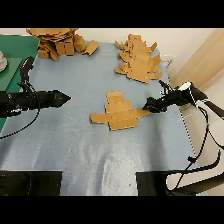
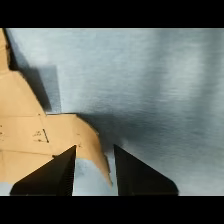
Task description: Fold the box.
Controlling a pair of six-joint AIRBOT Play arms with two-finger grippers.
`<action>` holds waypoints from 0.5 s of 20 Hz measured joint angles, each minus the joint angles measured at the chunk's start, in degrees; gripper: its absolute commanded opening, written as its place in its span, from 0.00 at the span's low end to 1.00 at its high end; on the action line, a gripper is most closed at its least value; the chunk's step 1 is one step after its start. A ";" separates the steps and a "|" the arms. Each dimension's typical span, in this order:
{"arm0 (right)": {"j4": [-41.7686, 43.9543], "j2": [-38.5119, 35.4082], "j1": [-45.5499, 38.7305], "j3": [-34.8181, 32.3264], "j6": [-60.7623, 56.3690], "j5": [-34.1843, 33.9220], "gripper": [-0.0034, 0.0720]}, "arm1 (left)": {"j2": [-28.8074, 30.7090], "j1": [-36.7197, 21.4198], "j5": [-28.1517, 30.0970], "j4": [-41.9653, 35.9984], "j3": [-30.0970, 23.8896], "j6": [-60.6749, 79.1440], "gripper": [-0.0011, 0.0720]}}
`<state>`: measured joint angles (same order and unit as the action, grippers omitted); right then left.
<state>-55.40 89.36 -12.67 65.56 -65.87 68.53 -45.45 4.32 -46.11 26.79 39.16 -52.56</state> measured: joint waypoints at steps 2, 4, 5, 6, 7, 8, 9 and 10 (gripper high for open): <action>1.79 0.22 0.11 0.00 1.36 0.96 0.56 | 0.00 0.00 -0.11 0.00 0.00 -0.02 0.03; 3.32 0.39 0.24 0.02 2.23 1.64 0.56 | 0.00 0.00 -0.55 0.00 0.00 -0.02 0.03; 3.56 0.50 0.28 0.02 2.49 1.79 0.55 | 0.00 0.00 -0.70 0.00 0.00 -0.02 0.03; 3.96 0.72 0.28 0.02 2.73 2.08 0.55 | 0.00 0.00 -0.83 0.00 0.00 -0.02 0.03; 4.24 1.01 0.28 0.00 2.89 2.25 0.53 | 0.00 0.00 -0.98 0.00 0.00 -0.02 0.03; 4.44 1.42 0.37 0.00 2.95 2.47 0.47 | 0.00 0.00 -1.03 0.00 0.00 -0.02 0.03; 4.52 1.79 0.55 -0.02 3.04 2.54 0.37 | 0.00 0.00 -1.07 0.00 0.00 -0.02 0.03; 4.81 2.12 0.79 -0.02 3.15 2.62 0.33 | 0.00 0.00 -1.16 0.00 0.00 -0.02 0.03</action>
